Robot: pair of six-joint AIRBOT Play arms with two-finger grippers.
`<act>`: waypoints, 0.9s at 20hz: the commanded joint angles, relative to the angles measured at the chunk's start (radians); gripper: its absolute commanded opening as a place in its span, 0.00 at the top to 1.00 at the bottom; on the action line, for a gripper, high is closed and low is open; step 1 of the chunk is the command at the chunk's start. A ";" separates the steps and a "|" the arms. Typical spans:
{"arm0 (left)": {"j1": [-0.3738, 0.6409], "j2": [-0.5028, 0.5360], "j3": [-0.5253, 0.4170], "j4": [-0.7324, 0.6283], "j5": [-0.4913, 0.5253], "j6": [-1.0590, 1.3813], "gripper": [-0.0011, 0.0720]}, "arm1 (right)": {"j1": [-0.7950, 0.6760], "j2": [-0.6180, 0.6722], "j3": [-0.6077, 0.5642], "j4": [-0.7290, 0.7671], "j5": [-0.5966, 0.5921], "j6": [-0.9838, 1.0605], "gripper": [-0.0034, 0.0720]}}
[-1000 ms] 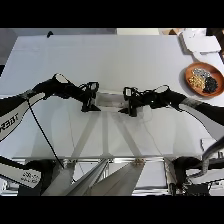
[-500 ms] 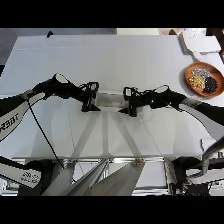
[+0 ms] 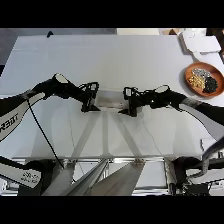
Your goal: Fold the box and place the chain.
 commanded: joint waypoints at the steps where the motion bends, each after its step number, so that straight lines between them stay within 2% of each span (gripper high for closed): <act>1: 0.000 -0.001 0.000 -0.004 0.002 -0.004 0.53 | -0.022 0.008 0.000 -0.009 0.005 0.002 0.04; 4: 0.000 -0.001 0.000 -0.004 0.002 -0.004 0.53 | -0.083 0.040 0.000 -0.030 0.014 0.003 0.04; 9: 0.000 -0.001 0.000 -0.004 0.002 -0.004 0.53 | -0.182 0.121 0.000 -0.282 0.107 0.010 0.05; 12: 0.000 -0.001 0.000 -0.004 0.002 -0.004 0.53 | -0.226 0.175 0.000 -0.293 0.164 0.033 0.08; 13: 0.000 -0.001 0.000 -0.004 0.002 -0.004 0.53 | -0.233 0.195 0.000 -0.292 0.176 0.033 0.18; 15: 0.000 -0.001 0.000 -0.004 0.002 -0.004 0.53 | -0.236 0.240 0.000 -0.292 0.239 0.033 0.72; 16: -0.001 -0.001 0.000 -0.005 0.002 -0.003 0.53 | -0.235 0.261 0.000 -0.288 0.282 0.032 0.87; 18: 0.000 -0.001 0.000 -0.007 0.002 -0.004 0.53 | -0.223 0.306 0.000 -0.238 0.322 0.033 0.91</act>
